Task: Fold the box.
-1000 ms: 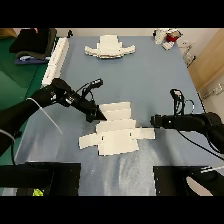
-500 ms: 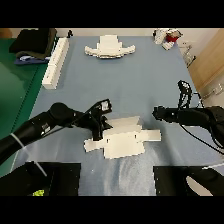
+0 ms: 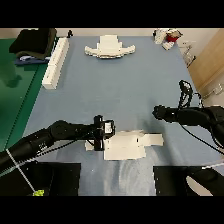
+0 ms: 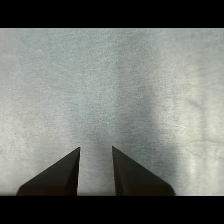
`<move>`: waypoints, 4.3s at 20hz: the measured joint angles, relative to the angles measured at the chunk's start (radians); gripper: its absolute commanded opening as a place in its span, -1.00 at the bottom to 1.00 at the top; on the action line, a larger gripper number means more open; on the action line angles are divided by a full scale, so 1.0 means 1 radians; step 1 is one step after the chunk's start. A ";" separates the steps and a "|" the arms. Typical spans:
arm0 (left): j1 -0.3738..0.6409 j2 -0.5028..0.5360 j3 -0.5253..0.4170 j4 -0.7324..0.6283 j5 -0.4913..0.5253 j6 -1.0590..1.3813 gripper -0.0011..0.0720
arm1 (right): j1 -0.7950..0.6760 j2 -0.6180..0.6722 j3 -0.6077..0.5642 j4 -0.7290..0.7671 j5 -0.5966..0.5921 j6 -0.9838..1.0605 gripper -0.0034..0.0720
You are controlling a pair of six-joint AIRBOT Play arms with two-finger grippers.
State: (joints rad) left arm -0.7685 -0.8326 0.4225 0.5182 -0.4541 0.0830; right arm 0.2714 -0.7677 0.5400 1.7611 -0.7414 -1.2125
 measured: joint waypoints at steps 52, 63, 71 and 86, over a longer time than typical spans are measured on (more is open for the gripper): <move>0.301 -0.296 0.157 -0.103 -0.379 0.165 -0.94 | 0.000 -0.060 0.000 0.012 0.037 0.021 -0.10; 0.301 -0.296 0.156 -0.082 -0.441 0.163 -0.94 | 0.000 -0.060 0.000 0.015 0.035 0.021 -0.10; 0.214 -0.050 0.095 -0.067 -0.275 0.195 -0.95 | 0.000 -0.060 0.000 0.016 0.027 0.021 -0.10; -0.034 0.034 -0.071 -0.049 0.083 0.210 -0.94 | 0.000 -0.060 0.000 0.025 0.026 0.021 -0.10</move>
State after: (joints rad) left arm -0.8021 -0.7982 0.3519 0.4694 -0.3714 0.2928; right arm 0.2714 -0.8280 0.5404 1.7859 -0.7151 -1.1919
